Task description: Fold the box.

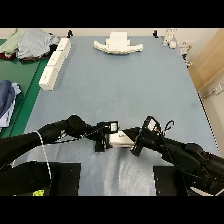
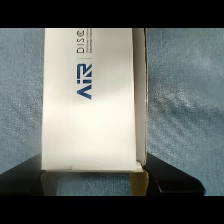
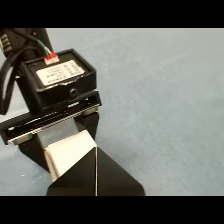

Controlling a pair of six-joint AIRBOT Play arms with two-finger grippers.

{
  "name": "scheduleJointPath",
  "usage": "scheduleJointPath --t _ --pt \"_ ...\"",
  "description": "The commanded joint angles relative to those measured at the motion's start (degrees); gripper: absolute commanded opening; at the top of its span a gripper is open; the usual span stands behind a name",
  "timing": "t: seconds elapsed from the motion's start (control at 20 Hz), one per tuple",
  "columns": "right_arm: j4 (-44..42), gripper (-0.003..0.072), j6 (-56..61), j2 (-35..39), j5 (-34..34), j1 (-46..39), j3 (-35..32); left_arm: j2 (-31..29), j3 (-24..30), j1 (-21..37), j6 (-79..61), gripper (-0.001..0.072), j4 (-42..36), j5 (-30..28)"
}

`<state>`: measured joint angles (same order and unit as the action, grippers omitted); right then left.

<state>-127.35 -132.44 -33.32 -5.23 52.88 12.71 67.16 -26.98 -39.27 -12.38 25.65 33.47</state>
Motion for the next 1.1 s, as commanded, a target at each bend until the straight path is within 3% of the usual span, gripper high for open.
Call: scheduleJointPath --t 0.0,0.15,0.5,0.65,0.8,1.05 --pt "10.2 0.0004 0.0 -2.3 -4.5 -3.7 3.9 0.0 0.0 0.0 -0.1 0.0522 0.0 0.0" --pt "16.5 0.0004 3.8 -7.0 -14.9 -11.5 11.4 0.0 0.0 0.0 -0.1 0.0521 0.0 0.0" --pt "44.3 0.0004 33.4 -22.6 -47.4 -28.2 35.9 0.0 0.0 0.0 -0.1 0.0522 0.0 0.0" --pt "48.1 0.0004 42.4 -29.9 -59.5 -31.0 43.5 0.0 0.0 0.0 -0.1 0.0522 0.0 0.0" --pt "48.0 0.0004 50.6 -35.1 -65.5 -32.5 47.2 0.0 0.0 0.0 -0.1 0.0522 0.0 0.0" --pt "47.6 0.0004 58.9 -39.9 -70.4 -32.6 47.5 0.0 -0.1 0.0 -0.1 0.0522 0.0 -0.1"
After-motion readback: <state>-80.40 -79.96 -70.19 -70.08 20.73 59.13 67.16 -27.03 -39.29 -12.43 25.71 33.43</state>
